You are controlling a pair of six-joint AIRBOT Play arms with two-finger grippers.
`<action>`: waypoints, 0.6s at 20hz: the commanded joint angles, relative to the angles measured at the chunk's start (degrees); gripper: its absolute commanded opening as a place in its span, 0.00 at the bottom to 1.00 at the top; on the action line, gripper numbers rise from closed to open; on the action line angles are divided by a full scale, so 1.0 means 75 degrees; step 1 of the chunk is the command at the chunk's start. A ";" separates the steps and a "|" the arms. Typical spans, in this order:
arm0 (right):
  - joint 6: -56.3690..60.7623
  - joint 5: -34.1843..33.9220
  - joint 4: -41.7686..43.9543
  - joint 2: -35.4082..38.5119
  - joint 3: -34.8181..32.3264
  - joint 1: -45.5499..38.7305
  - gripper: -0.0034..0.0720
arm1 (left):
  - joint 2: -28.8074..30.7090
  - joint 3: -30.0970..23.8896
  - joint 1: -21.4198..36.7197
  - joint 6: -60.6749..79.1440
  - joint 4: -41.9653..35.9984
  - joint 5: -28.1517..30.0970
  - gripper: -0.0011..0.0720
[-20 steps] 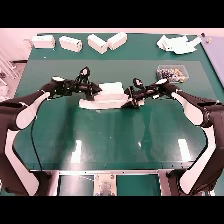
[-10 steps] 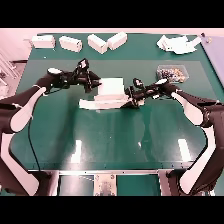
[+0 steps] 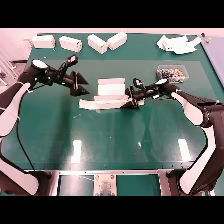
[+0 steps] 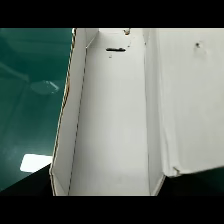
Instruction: Fold the box and place the chain.
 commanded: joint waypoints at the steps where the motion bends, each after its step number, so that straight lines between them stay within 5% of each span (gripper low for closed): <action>1: 0.0000 0.0000 0.0003 0.0003 0.0000 -0.0003 0.81 | 0.0052 -0.0184 0.0020 -0.0874 0.0717 -0.0743 0.57; 2: 0.0000 0.0000 0.0003 0.0003 0.0000 -0.0003 0.81 | 0.0050 -0.0198 0.0020 -0.1055 0.0731 -0.0816 0.06; 8: 0.0000 0.0000 0.0003 0.0003 0.0000 -0.0003 0.81 | 0.0915 -0.0481 0.0023 -0.1751 0.0734 -0.0064 0.03; 12: 0.0000 0.0000 0.0003 0.0003 0.0000 -0.0003 0.81 | 0.2804 -0.2573 0.0023 -0.0962 0.0411 0.1617 0.03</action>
